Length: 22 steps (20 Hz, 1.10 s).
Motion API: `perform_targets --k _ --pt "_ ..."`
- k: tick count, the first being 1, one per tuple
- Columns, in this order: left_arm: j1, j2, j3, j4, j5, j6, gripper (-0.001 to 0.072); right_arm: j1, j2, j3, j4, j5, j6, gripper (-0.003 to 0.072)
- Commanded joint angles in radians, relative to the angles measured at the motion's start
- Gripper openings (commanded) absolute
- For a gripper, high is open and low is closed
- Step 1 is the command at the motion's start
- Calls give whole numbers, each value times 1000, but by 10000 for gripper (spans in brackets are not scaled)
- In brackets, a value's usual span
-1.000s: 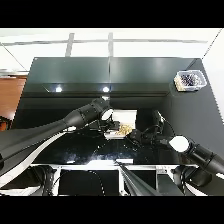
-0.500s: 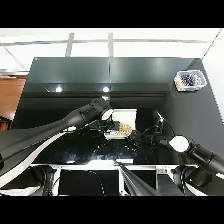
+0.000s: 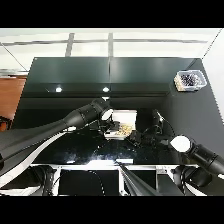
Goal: Fold the box and place the chain.
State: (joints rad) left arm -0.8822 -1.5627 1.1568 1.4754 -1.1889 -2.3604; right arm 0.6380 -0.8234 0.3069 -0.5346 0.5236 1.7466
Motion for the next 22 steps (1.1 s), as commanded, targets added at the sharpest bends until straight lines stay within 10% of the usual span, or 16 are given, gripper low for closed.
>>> perform_targets --k 1,11,14,22 --pt "1 0 1 0 2 -1 30 -1 23 26 -1 16 -5 56" --pt "1 0 1 0 2 -1 30 -97 26 82 -38 137 -49 70" --pt "1 0 1 0 2 -1 30 -121 26 81 -94 282 -49 390" --pt "1 0 1 0 2 -1 30 -56 -5 71 -106 123 -14 380"
